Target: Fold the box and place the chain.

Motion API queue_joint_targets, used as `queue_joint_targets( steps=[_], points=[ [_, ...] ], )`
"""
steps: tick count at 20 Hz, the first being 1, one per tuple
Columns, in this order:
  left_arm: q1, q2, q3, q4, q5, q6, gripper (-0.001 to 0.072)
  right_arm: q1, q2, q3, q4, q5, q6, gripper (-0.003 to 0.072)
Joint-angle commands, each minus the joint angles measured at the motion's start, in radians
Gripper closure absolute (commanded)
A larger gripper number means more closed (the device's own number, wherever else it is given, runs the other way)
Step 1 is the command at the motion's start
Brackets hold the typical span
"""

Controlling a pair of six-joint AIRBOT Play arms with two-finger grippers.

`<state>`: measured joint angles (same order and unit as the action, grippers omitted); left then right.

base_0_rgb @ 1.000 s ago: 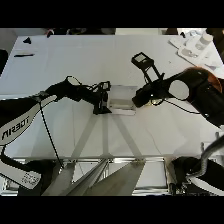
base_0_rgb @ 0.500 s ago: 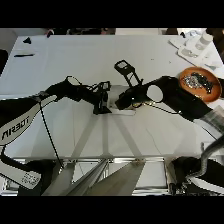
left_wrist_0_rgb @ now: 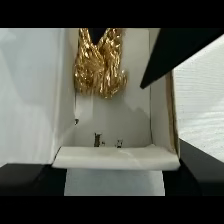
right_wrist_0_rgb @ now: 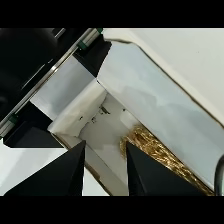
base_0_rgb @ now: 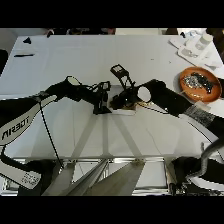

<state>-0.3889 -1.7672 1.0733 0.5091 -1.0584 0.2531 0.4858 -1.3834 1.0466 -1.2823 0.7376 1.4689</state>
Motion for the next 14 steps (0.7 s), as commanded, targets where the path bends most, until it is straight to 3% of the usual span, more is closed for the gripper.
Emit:
queue_joint_targets(
  steps=[1, 8, 12, 14],
  points=[
    [0.001, 0.000, 0.000, 0.000, 0.000, 0.000, 0.0479, 0.001, 0.049, 0.000, -0.045, 0.035, -0.004, 0.0401],
    [0.001, 0.000, 0.000, 0.000, 0.000, 0.000, 0.0479, -0.071, 0.315, 0.000, -0.348, 0.253, -0.003, 0.0389],
    [0.001, 0.000, 0.000, 0.000, 0.000, 0.000, 0.0479, -0.207, 0.325, 0.000, -0.361, 0.391, 0.109, 0.0382],
    [0.001, 0.000, 0.000, 0.000, 0.000, 0.000, 0.0479, -0.270, 0.296, -0.001, -0.358, 0.416, 0.109, 0.0261]
  ],
)
